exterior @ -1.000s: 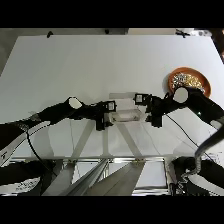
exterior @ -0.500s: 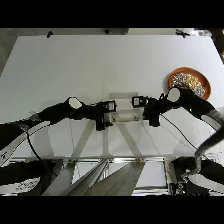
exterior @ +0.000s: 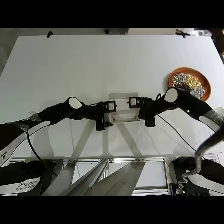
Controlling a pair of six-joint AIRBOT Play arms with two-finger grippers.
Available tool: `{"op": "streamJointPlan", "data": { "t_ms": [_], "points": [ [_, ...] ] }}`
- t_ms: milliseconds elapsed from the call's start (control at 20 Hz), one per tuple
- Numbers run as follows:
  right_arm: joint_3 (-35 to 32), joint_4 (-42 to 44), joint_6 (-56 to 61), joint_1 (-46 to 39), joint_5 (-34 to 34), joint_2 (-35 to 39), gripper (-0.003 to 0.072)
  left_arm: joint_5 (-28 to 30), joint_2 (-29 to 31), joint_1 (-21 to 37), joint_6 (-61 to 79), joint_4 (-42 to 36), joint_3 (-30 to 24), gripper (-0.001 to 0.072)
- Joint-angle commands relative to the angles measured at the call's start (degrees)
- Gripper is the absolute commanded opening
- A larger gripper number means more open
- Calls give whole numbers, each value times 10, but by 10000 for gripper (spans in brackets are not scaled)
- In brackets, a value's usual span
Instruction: Fold the box and place the chain.
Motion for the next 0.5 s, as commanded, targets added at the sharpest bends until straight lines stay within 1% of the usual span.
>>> {"op": "streamJointPlan", "data": {
  "t_ms": [0, 250, 300, 400, 450],
  "points": [
    [0, 6, -2, 12, -27, 0, 83, 0, 0, 0, 0, 0, 0, 388],
    [0, 24, -2, 14, -27, 0, 86, 0, 0, 0, 0, 0, 0, 388],
    [0, 23, -2, 15, -25, 0, 117, 0, 0, 0, 0, 0, 0, 388],
    [1, 23, 5, 14, -22, 0, 257, 0, 0, 0, 0, 0, 0, 388],
    [1, 19, 17, 14, -17, 2, 289, 0, 0, 0, 0, 0, 0, 388]
  ]
}}
